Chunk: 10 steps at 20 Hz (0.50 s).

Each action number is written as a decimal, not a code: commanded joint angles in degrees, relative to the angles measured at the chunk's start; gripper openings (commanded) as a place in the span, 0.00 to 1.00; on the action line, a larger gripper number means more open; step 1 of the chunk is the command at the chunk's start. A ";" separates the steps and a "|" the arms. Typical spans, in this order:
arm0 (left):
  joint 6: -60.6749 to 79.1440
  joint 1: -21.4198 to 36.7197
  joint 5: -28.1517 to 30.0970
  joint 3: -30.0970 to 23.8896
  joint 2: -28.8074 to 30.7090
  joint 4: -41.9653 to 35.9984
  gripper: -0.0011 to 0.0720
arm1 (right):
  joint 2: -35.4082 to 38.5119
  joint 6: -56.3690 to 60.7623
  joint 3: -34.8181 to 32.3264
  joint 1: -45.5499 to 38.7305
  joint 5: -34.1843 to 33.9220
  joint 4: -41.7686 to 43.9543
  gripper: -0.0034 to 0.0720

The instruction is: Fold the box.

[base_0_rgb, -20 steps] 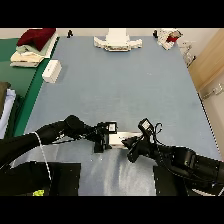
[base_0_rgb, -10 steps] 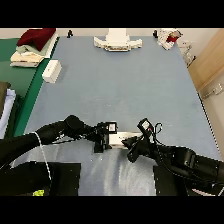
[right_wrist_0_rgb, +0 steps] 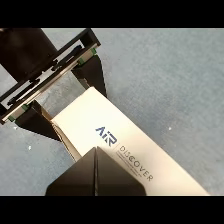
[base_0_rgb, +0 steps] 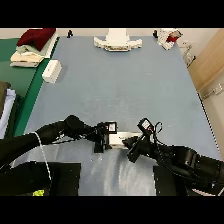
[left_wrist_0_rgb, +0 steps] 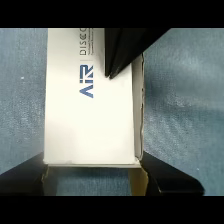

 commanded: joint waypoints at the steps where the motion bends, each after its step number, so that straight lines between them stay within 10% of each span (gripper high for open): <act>1: 0.13 0.02 0.13 0.04 -0.02 0.09 0.67 | 1.36 -0.15 1.68 -0.02 1.25 -2.34 0.07; 5: 0.13 0.02 0.13 0.04 -0.02 0.11 0.67 | 1.29 -0.13 4.81 -1.40 -5.11 -6.67 0.07; 10: 0.13 0.02 0.13 0.04 -0.02 0.11 0.67 | 0.20 -1.49 15.58 -16.96 -29.57 -7.13 0.07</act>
